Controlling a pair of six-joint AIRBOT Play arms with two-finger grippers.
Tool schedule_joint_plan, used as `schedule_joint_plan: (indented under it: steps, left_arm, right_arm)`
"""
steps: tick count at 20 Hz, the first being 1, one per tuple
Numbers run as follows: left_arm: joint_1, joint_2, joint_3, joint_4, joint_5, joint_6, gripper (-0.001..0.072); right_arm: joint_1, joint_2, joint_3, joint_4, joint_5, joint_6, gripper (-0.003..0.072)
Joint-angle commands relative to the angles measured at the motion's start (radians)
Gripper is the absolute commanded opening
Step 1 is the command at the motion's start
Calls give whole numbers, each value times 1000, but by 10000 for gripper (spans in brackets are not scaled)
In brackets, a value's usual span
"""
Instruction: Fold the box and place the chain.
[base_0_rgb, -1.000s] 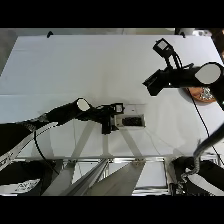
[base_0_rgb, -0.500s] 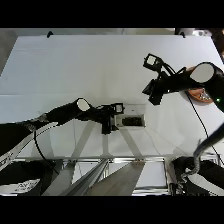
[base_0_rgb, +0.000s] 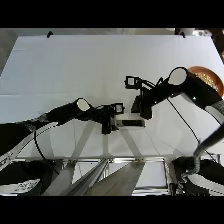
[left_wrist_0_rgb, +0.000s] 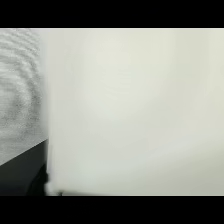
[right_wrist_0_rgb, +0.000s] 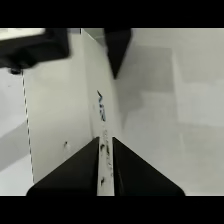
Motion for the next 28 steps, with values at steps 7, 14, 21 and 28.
schedule_joint_plan:
  steps: [7,14,21,28]
  left_arm:
    - [0,0,0,0,0,0,373]
    - [0,0,0,0,0,0,373]
    - [0,0,0,0,0,0,373]
    - [0,0,0,0,0,0,373]
  right_arm:
    - [27,96,-13,8,46,-12,278]
    - [198,122,-61,-28,-144,-11,316]
    - [113,123,-61,27,-70,53,315]
    - [-131,123,-60,380,-18,-96,314]
